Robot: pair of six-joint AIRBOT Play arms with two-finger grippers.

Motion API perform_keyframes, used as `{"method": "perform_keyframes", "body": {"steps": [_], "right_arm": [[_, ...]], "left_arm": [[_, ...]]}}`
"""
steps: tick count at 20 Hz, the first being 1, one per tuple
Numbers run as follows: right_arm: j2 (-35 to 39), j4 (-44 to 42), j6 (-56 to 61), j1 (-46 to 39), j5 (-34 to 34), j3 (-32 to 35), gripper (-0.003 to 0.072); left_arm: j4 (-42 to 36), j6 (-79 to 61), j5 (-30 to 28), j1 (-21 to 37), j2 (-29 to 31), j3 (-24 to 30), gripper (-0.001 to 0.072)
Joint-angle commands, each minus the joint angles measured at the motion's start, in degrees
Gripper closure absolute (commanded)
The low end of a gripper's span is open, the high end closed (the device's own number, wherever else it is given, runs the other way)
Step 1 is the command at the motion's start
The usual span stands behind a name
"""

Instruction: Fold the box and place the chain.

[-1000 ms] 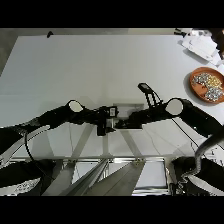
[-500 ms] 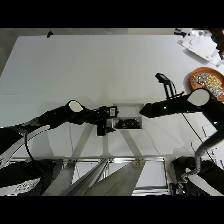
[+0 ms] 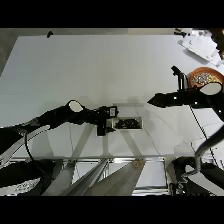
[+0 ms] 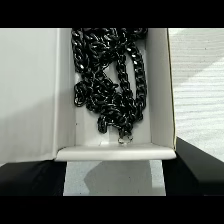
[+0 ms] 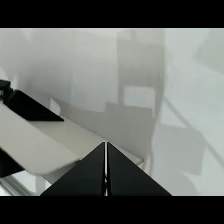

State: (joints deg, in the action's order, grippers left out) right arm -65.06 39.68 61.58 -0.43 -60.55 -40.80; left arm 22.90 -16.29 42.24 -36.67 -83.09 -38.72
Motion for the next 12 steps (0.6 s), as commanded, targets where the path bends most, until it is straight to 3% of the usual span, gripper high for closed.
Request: {"method": "perform_keyframes", "body": {"steps": [1,6,12], "right_arm": [[-7.78,-4.07,-4.31,2.91,-0.46,-5.33,0.0677],[-11.32,0.33,-9.51,10.95,-7.23,-15.47,0.0678],[-11.37,12.28,-11.06,18.29,-16.33,-15.69,0.0677]], "left_arm": [[0.02,-0.02,0.00,0.02,0.02,0.00,0.0375],[0.02,-0.02,-0.02,0.02,0.02,0.00,0.0375],[0.02,-0.02,0.00,0.02,0.02,0.00,0.0375]]}}
